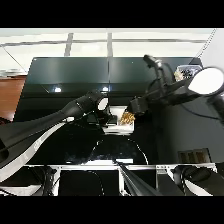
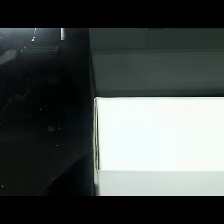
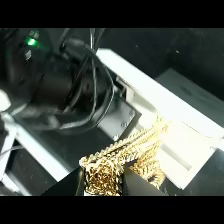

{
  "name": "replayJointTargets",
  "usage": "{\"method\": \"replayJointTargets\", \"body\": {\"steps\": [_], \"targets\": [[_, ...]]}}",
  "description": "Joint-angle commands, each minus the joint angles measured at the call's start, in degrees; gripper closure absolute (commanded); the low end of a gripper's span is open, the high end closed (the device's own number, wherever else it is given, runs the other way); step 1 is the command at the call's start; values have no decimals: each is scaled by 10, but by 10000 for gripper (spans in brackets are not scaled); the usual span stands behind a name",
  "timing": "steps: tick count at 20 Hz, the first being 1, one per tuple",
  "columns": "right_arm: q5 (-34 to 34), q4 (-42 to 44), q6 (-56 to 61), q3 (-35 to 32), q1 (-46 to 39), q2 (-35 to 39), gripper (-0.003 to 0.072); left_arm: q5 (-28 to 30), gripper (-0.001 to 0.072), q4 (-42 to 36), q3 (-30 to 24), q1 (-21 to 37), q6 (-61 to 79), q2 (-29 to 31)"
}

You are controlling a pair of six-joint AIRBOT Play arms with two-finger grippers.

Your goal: Fold the box and place the chain.

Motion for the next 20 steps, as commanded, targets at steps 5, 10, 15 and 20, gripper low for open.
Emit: {"method": "replayJointTargets", "body": {"steps": [5, 10, 15, 20], "targets": [[-100, -22, 23, -58, 24, -24, 628, 2, 684, 0, 0, 0, 0, 0], [-30, -73, 28, -55, -2, -20, 406, 4, 683, -1, 0, 0, 0, 0], [25, -76, 21, -55, -90, 13, 443, 12, 684, -9, 0, 0, 0, 0], [34, -82, 16, -55, -96, 13, 444, 14, 299, -15, 15, -3, -28, 9]]}}
